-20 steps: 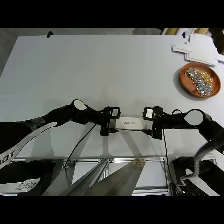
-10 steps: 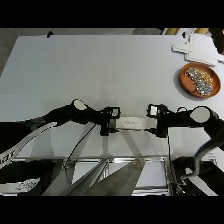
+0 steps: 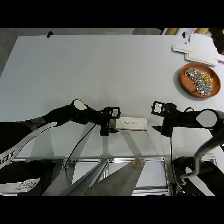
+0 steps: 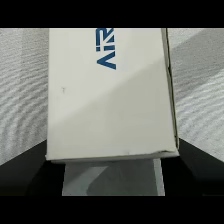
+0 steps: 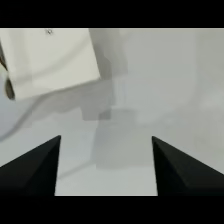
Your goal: Fold the box and place the chain.
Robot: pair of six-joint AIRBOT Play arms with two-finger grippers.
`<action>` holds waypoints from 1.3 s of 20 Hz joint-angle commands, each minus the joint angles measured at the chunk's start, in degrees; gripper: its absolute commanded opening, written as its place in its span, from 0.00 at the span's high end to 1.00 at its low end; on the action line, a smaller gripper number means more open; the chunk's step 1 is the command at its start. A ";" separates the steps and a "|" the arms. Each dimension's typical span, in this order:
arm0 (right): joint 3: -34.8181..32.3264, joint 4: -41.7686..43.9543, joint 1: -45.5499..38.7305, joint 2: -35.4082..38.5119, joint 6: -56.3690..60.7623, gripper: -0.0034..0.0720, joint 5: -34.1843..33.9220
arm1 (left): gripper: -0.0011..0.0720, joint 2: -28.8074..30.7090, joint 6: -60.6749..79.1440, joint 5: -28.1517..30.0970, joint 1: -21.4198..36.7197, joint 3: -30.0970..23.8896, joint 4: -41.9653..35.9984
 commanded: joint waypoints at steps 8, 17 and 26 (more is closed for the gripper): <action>0.04 3.13 0.00 0.59 35.01 0.88 2.62 | 0.75 0.04 -0.04 0.02 0.00 0.02 -0.02; -2.56 32.24 4.31 -1.92 16.11 0.93 5.73 | 0.75 0.04 -0.04 0.04 0.00 0.02 -0.04; -2.67 28.30 7.50 -7.32 19.15 0.93 -0.92 | 0.75 0.04 -0.04 0.04 0.00 0.02 -0.04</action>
